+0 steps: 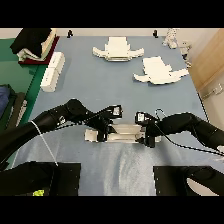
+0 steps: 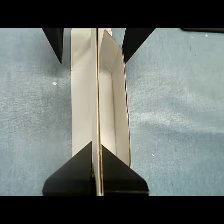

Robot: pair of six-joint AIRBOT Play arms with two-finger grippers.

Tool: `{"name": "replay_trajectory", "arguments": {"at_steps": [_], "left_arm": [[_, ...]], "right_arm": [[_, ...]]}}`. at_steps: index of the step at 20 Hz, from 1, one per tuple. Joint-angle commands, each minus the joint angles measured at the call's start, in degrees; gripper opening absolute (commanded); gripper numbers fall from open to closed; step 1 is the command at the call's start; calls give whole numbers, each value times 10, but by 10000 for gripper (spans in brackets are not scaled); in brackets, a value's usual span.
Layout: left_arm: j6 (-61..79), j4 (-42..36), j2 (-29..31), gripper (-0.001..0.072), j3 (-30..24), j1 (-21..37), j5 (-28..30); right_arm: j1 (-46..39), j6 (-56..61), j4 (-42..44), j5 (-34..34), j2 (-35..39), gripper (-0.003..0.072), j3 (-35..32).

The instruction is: Fold the box.

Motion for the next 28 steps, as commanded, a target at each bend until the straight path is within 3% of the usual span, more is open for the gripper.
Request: {"name": "replay_trajectory", "arguments": {"at_steps": [1,17,22,28], "left_arm": [[0,0,0,16,0,0,1],[7,-2,0,16,0,0,11],[2,-18,0,16,0,0,20],[-5,-20,0,16,21,1,19]], "right_arm": [[0,1,-4,24,2,720,1],[1,1,-5,-41,1,720,1],[1,1,-4,-39,1,720,1],[1,1,-5,11,1,720,1]]}}
